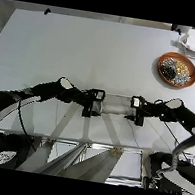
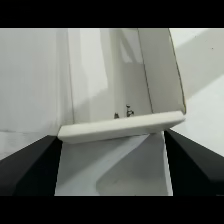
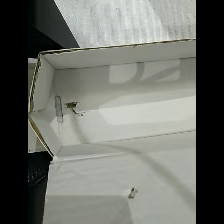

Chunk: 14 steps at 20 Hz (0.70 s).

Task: Fold the box and place the chain.

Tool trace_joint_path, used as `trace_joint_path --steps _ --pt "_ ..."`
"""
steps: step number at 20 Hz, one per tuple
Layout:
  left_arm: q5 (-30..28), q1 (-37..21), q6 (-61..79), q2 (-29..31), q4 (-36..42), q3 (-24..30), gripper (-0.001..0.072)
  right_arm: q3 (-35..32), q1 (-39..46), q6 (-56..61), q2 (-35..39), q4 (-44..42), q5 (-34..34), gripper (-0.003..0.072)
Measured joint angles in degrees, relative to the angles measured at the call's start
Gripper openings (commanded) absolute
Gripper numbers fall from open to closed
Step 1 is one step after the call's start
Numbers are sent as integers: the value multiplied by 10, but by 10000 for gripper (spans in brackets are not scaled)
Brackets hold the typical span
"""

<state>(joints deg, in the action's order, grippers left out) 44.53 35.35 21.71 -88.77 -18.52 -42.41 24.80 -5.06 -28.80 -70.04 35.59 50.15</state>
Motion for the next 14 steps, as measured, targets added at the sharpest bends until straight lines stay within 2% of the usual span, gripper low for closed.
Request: trace_joint_path --steps 6,11,12,14 --pt "-19 9 -8 -1 43 0 701 0 0 1 0 -1 -1 302" --pt "-38 17 -14 -1 49 0 689 0 0 1 0 -1 -1 302" --pt "-39 17 -14 -1 49 0 627 0 0 1 0 -1 -1 302" --pt "-41 18 -15 -1 49 0 377 0 0 0 0 -1 -2 302"
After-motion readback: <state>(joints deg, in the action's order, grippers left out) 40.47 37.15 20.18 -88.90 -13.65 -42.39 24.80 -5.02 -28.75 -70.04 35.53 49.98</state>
